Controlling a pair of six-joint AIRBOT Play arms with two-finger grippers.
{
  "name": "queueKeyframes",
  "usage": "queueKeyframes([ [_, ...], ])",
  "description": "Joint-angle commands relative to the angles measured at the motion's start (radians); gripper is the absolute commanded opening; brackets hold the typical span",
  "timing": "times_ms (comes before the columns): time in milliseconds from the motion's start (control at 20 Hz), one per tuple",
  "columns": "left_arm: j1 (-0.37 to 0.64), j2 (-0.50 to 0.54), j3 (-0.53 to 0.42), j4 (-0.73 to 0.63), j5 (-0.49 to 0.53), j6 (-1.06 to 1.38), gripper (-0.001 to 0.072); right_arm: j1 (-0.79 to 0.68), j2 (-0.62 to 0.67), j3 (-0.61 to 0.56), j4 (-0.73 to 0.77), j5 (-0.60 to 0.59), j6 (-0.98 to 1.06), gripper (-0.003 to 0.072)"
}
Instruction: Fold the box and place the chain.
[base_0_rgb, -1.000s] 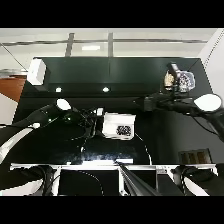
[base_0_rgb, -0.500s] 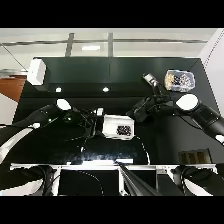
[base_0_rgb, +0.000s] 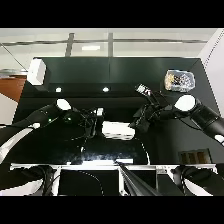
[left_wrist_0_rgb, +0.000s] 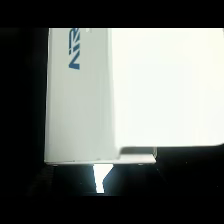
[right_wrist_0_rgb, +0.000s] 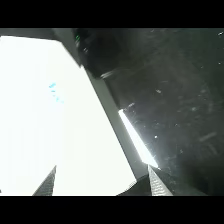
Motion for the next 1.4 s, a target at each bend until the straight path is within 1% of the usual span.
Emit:
queueKeyframes([
  [0, -0.001, -0.001, 0.0, 0.0, 0.0, 0.0, 0.0503, 0.009, -0.001, -0.004, -0.016, 0.025, -0.053, 0.0707],
  [250, 0.0, -0.001, 0.0, -0.001, 0.0, 0.0, 0.0509, 0.036, -0.001, -0.007, -0.03, 0.006, -0.064, 0.0708],
  [450, 0.0, -0.001, 0.0, -0.001, 0.0, 0.0, 0.0508, 0.036, 0.0, -0.006, -0.021, 0.043, -0.064, 0.0707],
  [650, 0.0, -0.001, 0.0, -0.001, -0.001, 0.0, 0.0508, 0.039, 0.017, 0.002, 0.011, 0.046, -0.064, 0.0707],
  [800, 0.0, -0.001, 0.0, -0.001, -0.001, 0.0, 0.0508, 0.078, 0.024, 0.002, -0.008, 0.047, -0.064, 0.0707],
  [900, 0.0, -0.001, 0.0, -0.001, 0.0, 0.0, 0.0508, 0.129, 0.023, -0.002, -0.104, -0.003, -0.051, 0.0706],
  [1100, 0.0, -0.001, 0.0, 0.0, 0.0, 0.0, 0.0508, 0.192, 0.022, -0.011, -0.208, -0.154, -0.041, 0.0706],
  [1250, 0.0, -0.001, 0.0, -0.001, 0.0, 0.0, 0.0508, 0.228, 0.022, -0.011, -0.255, -0.168, -0.041, 0.0706],
  [1350, 0.0, -0.001, 0.0, 0.0, 0.0, 0.0, 0.0508, 0.233, 0.022, -0.011, -0.257, -0.17, -0.041, 0.0703],
])
